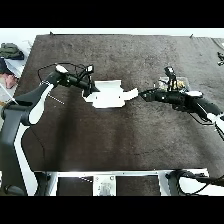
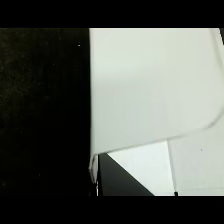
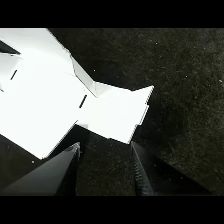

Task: Fold the box and place the chain.

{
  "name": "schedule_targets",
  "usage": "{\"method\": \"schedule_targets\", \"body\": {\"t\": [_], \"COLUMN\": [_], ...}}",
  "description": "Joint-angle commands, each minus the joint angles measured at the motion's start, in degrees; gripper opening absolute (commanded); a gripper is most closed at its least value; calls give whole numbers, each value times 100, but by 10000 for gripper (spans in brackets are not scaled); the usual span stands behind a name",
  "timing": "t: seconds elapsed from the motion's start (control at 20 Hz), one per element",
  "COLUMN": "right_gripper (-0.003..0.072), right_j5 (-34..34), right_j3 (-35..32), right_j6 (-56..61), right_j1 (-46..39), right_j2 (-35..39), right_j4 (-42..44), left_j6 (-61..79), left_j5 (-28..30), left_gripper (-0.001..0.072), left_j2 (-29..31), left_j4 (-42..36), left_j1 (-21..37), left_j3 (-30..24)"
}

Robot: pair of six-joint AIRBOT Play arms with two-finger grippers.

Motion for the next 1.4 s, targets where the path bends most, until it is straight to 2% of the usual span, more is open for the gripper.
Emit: {"method": "schedule_targets", "body": {"t": [0.0,0.2,0.25,0.3,0.45,0.65,0.85,1.1,1.35], "right_gripper": [383,390,504,562,562,562,562,598,597], "right_j5": [155,258,254,232,39,-564,-562,-374,-901], "right_j3": [0,0,0,0,0,42,459,909,916], "right_j6": [-387,-1462,-1845,-2218,-3276,-3856,-3871,-3727,-3718], "right_j1": [11,289,422,566,1049,1620,1952,2026,2179], "right_j2": [4,4,0,0,-2,-140,-621,-992,-1113], "right_j4": [2,0,-7,-24,-26,-461,-1458,-1937,-2015], "left_j6": [4,2,2,2,2,2,2,4,4], "left_j5": [24,20,20,20,20,20,22,22,22], "left_gripper": [13,13,14,13,14,14,13,13,14], "left_j2": [-20,-20,-20,-20,-20,-20,-20,-20,-20], "left_j4": [52,61,61,61,59,55,50,33,17], "left_j1": [2,2,2,2,0,0,0,0,0], "left_j3": [-11,-11,-11,-11,-11,-11,-11,-11,-11]}}
